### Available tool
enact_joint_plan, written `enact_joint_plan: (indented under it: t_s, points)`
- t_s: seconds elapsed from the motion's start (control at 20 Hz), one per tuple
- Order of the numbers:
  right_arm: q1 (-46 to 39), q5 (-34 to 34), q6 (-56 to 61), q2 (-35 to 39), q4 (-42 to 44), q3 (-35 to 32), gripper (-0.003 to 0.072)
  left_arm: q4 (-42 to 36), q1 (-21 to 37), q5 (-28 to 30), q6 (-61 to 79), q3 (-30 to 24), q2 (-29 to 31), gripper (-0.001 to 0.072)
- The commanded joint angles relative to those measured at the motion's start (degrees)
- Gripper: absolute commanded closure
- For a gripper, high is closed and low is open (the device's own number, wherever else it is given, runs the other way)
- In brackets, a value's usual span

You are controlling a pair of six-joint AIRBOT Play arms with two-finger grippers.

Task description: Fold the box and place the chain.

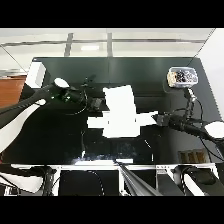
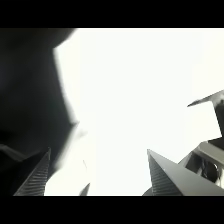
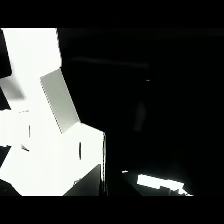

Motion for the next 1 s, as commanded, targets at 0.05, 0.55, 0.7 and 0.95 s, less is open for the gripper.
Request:
enact_joint_plan:
  t_s: [0.05,0.55,0.7,0.95]
  points:
    - [0.2,1.9,0.2,0.0,0.0,0.0,0.0667,-4.9,-1.3,-8.9,9.6,5.4,-5.3,0.0006]
    - [0.2,4.6,0.1,0.0,0.0,0.0,0.0667,-4.3,-1.2,-28.8,19.1,13.6,-14.3,0.037]
    - [0.2,4.6,-0.5,0.0,-0.1,0.0,0.0666,-1.2,-1.2,-30.4,19.0,14.8,-15.7,0.058]
    - [0.2,7.1,-3.1,0.0,-2.7,2.5,-0.0019,1.9,-1.1,-26.0,14.3,17.3,-14.2,0.0685]
